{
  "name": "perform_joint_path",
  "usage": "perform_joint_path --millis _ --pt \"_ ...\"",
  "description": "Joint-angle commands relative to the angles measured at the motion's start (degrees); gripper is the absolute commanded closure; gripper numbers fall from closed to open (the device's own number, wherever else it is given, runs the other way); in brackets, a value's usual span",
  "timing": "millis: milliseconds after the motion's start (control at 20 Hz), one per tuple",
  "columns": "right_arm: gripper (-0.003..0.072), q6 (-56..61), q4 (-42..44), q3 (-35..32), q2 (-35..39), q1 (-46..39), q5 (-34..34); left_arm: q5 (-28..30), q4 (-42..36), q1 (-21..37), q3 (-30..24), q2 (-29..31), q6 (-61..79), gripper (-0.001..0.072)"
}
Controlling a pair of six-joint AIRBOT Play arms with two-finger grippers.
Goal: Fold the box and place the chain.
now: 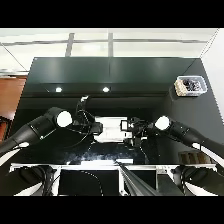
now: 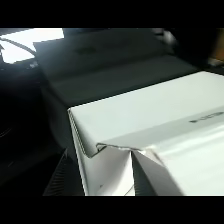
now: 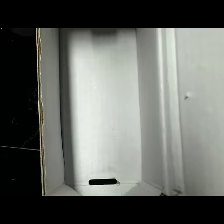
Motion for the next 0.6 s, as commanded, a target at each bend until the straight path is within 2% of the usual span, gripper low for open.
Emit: perform_joint_path --millis 0,350,550 --pt "0.0558 0.0 0.0 0.0 0.0 0.0 0.0 -2.8 10.5 -3.6 2.5 -0.7 -12.2 0.0245" --pt "0.0557 0.0 0.0 0.0 0.0 0.0 0.0 -10.1 16.1 -8.3 9.1 -7.7 -17.9 0.0241" --pt "0.0557 0.0 0.0 0.0 0.0 0.0 0.0 -11.8 17.4 -10.1 11.2 -10.7 -21.9 0.0242"
